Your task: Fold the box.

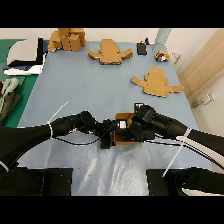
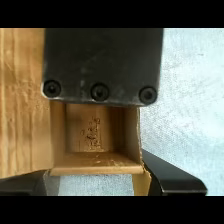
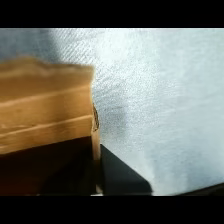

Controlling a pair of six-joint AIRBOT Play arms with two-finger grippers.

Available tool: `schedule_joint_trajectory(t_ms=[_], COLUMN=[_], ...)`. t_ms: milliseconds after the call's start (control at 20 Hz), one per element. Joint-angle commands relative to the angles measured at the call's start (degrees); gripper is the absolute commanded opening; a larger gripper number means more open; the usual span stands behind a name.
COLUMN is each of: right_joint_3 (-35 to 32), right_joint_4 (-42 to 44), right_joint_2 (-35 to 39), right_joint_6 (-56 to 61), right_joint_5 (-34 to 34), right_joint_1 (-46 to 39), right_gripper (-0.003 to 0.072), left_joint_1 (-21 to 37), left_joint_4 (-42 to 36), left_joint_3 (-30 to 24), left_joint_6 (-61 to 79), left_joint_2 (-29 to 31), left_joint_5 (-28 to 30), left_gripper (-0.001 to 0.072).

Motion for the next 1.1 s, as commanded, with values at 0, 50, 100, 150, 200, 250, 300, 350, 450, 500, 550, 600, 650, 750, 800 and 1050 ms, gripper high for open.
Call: schedule_joint_trajectory(t_ms=[0, 50, 100, 150, 200, 250, 300, 350, 450, 500, 550, 600, 650, 750, 800, 1050], right_joint_3=[0.2, 0.2, 0.2, 0.2, 0.2, 0.2, 0.2, 0.2, 0.2, 0.2, 0.2, 0.2, 0.2, 0.3, 0.5, 1.6], right_joint_4=[-0.4, -0.4, -0.4, -0.4, -0.4, -0.4, -0.4, -0.4, -0.6, -0.6, -0.7, -0.6, -0.5, 0.3, 0.3, 0.9], right_joint_2=[-0.1, -0.1, -0.1, -0.1, -0.1, -0.1, -0.1, -0.1, 0.1, 0.3, 0.5, 0.7, 0.9, 2.3, 3.4, 6.4], right_joint_6=[-0.1, -0.1, -0.1, -0.1, -0.1, -0.1, -0.1, -0.1, -0.1, -0.1, -0.1, -0.1, -0.1, 0.0, 0.0, -0.1], right_joint_5=[-0.7, -0.7, -0.7, -0.9, -1.3, -1.6, -2.3, -3.1, -4.0, -3.9, -3.9, -3.9, -3.9, -3.9, -3.9, -5.9], right_joint_1=[0.1, 0.1, 0.1, 0.0, 0.0, 0.0, 0.0, 0.0, 0.0, 0.0, 0.0, 0.0, 0.0, 0.1, 0.1, -0.5], right_gripper=[0.0276, 0.0314, 0.0314, 0.0314, 0.0314, 0.0314, 0.0327, 0.0443, 0.0465, 0.0465, 0.0465, 0.0465, 0.0465, 0.0465, 0.0465, 0.0464], left_joint_1=[0.0, 0.0, 0.0, 0.0, 0.0, 0.0, 0.0, 0.0, 0.0, 0.0, 0.0, 0.0, 0.0, 0.0, 0.0, 0.0], left_joint_4=[0.0, 0.0, 0.0, 0.0, 0.0, 0.0, 0.0, 0.0, 0.0, 0.0, 0.0, 0.0, 0.0, 0.0, 0.0, 0.0], left_joint_3=[0.0, 0.0, 0.0, 0.0, 0.0, 0.0, 0.0, 0.0, 0.0, 0.0, 0.0, 0.0, 0.0, 0.0, 0.0, 0.0], left_joint_6=[0.1, 0.1, 0.1, 0.1, 0.1, 0.1, 0.1, 0.1, 0.1, 0.1, 0.1, 0.1, 0.1, 0.1, 0.1, 0.1], left_joint_2=[0.0, 0.0, 0.0, 0.0, 0.0, 0.0, 0.0, 0.0, 0.0, 0.0, 0.0, 0.0, 0.0, 0.0, 0.0, 0.0], left_joint_5=[-0.1, -0.1, -0.1, -0.1, -0.1, -0.1, -0.1, -0.1, -0.1, -0.1, -0.1, -0.1, -0.1, -0.1, -0.1, -0.1], left_gripper=[0.0535, 0.0535, 0.0535, 0.0535, 0.0535, 0.0535, 0.0535, 0.0535, 0.0535, 0.0535, 0.0535, 0.0535, 0.0535, 0.0535, 0.0535, 0.0535])
